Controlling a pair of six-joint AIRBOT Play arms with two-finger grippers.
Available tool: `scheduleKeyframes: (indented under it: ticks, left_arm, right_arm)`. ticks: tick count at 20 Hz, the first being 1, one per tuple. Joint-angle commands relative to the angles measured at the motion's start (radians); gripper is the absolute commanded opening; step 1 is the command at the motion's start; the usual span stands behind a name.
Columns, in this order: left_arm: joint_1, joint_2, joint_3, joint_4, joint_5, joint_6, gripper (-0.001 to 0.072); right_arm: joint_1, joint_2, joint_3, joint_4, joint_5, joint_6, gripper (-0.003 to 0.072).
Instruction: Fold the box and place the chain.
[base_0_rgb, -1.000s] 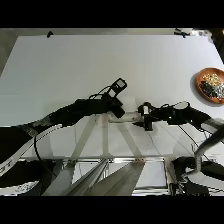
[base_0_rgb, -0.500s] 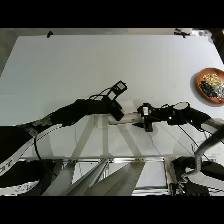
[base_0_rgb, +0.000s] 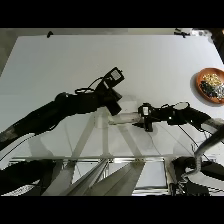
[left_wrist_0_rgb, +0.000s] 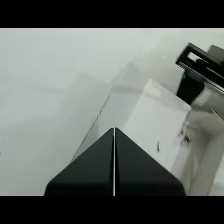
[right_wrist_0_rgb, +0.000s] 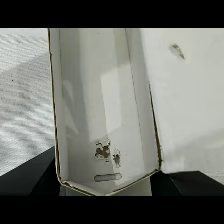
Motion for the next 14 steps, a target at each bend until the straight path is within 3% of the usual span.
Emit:
scheduleKeyframes:
  ticks: [1, 4, 7, 11, 14]
  left_arm:
    - [0.05, 0.101, 0.0, 0.143, 0.304, -0.037, 0.0009]
    - [0.095, 0.113, -0.004, 0.25, 0.534, -0.081, 0.0013]
    - [0.098, 0.105, -0.039, 0.285, 0.551, -0.017, 0.0044]
    - [0.097, 0.035, -0.063, 0.283, 0.549, 0.08, 0.0289]
    - [0.097, -0.039, -0.063, 0.282, 0.542, 0.086, 0.0289]
  right_arm:
    - [0.0, 0.0, 0.001, 0.001, -0.001, 0.0, 0.0406]
    - [0.0, 0.0, 0.001, 0.001, -0.001, 0.0, 0.0406]
    - [0.0, 0.0, 0.001, 0.001, -0.001, 0.0, 0.0406]
    - [0.0, 0.0, 0.001, 0.001, -0.001, 0.0, 0.0406]
    - [0.0, 0.0, 0.001, 0.0, -0.001, 0.0, 0.0406]
